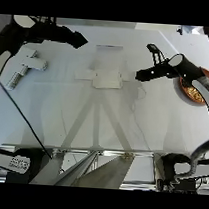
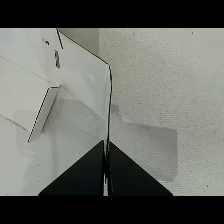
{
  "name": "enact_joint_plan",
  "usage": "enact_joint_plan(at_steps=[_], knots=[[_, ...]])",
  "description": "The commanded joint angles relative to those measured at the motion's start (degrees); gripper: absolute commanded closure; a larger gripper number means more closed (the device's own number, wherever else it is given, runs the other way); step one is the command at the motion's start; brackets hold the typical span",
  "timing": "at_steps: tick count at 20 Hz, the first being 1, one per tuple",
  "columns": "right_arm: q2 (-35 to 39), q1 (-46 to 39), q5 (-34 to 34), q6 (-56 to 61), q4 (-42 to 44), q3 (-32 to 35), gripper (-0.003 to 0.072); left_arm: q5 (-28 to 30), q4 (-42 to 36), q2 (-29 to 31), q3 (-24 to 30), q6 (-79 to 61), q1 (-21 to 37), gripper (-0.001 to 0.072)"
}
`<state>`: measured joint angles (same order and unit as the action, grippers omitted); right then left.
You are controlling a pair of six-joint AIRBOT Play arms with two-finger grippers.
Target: Fold the box and place the chain.
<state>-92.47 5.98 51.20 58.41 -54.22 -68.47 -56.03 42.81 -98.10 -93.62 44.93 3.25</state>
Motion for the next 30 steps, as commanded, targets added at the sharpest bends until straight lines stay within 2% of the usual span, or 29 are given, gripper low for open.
enact_joint_plan(at_steps=[1, 4, 6, 10, 19, 23, 25, 30], knots=[[0.0, 0.0, 0.0, 0.0, 0.0, 0.0, 0.0676, -9.6, -1.6, -9.4, -8.3, -4.3, 0.7, 0.0067], [0.0, 0.0, 0.0, 0.0, 0.0, 0.0, 0.0676, -9.1, -0.6, -13.3, -11.5, -4.7, -0.2, 0.0063], [0.0, 0.0, 0.0, 0.0, 0.0, 0.0, 0.0676, -9.2, 1.8, -15.0, -11.6, -2.9, -0.9, 0.0063], [0.0, 0.0, 0.0, 0.0, 0.0, 0.0, 0.0676, -8.8, 0.9, -17.1, -11.7, -3.5, -2.4, 0.0062], [0.0, 0.0, 0.0, 0.0, 0.0, 0.0, 0.0676, 0.8, 0.6, -18.4, -11.7, -1.4, -6.4, 0.0063], [0.0, 0.0, 0.0, 0.0, 0.0, 0.0, 0.0676, 2.9, 0.5, -18.6, -11.7, -1.4, -7.8, 0.0063], [0.0, 0.0, 0.0, 0.0, 0.0, 0.0, 0.0676, 1.5, 0.6, -18.6, -11.7, -1.5, -8.3, 0.0064], [0.0, 0.0, 0.0, 0.0, 0.0, 0.0, 0.0676, -6.9, 1.4, -18.6, -11.7, -6.8, -8.6, 0.0095]])
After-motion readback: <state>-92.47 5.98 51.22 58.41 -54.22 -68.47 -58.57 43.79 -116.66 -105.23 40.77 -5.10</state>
